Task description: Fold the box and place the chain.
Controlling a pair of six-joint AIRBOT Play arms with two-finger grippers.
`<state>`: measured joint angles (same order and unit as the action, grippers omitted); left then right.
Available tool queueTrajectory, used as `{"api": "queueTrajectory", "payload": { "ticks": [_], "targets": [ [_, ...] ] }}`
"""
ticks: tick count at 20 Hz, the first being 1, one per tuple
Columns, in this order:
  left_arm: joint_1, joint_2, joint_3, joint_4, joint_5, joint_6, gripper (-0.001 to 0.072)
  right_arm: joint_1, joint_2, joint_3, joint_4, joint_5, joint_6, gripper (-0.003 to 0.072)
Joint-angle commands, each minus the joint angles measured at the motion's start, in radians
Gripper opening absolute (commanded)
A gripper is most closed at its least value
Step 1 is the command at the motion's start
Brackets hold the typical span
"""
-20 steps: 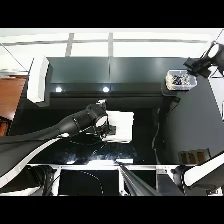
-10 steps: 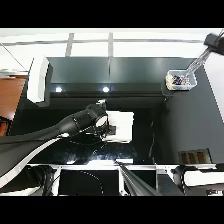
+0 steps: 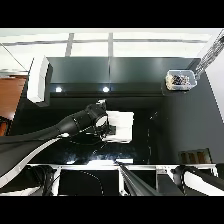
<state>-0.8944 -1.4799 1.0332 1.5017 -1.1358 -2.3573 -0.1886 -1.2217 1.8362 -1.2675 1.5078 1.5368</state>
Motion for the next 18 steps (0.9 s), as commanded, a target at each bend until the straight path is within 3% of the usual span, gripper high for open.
{"api": "queueTrajectory", "payload": {
  "ticks": [1, 4, 7, 10, 13, 18],
  "targets": [
    [0.000, 0.000, 0.001, 0.000, 0.001, 0.000, 0.0028, 0.050, 0.110, -0.063, 0.152, 0.219, -0.078, 0.0040],
    [0.000, 0.000, 0.001, 0.001, 0.002, 0.000, 0.0028, 0.132, 0.208, -0.166, 0.151, 0.272, -0.080, 0.0040],
    [0.000, 0.000, 0.001, 0.001, 0.001, 0.000, 0.0028, 0.229, 0.316, -0.320, 0.166, 0.198, -0.052, 0.0040],
    [0.001, 0.000, 0.001, 0.001, 0.001, 0.000, 0.0028, 0.397, 0.409, -0.527, 0.246, 0.012, -0.031, 0.0040],
    [0.002, 0.000, 0.001, 0.001, 0.002, 0.000, 0.0028, 0.587, 0.416, -0.691, 0.265, -0.168, -0.016, 0.0040],
    [0.002, 0.000, 0.001, 0.001, 0.002, 0.000, 0.0028, 0.757, 0.414, -0.850, 0.269, -0.392, 0.016, 0.0040]
  ]
}}
